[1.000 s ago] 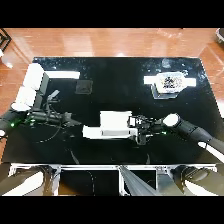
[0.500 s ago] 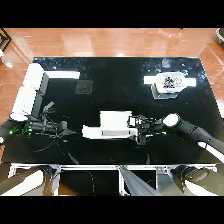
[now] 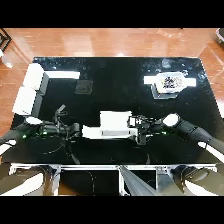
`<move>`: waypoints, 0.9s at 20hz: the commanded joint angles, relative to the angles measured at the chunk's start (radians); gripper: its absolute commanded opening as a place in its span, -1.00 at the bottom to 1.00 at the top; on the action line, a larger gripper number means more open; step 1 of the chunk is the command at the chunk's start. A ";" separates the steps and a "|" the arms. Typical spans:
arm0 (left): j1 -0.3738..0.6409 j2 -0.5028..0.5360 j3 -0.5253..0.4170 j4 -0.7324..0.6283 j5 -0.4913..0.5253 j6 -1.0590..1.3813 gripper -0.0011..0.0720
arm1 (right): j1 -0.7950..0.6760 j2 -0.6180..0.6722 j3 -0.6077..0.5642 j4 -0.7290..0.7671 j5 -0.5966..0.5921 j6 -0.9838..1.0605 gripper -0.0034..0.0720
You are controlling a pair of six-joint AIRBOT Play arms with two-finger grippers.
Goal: Fold the box and place the chain.
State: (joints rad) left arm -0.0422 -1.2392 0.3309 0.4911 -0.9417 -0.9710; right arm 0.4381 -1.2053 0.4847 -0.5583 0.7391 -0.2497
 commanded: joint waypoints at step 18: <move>-0.095 0.032 0.103 -0.238 -0.183 0.130 -0.05 | 0.000 0.000 0.000 0.000 0.000 0.000 0.31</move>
State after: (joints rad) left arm -0.1371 -1.2118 0.4259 0.2562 -1.0706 -0.8425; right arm 0.4381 -1.2053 0.4850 -0.5583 0.7391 -0.2497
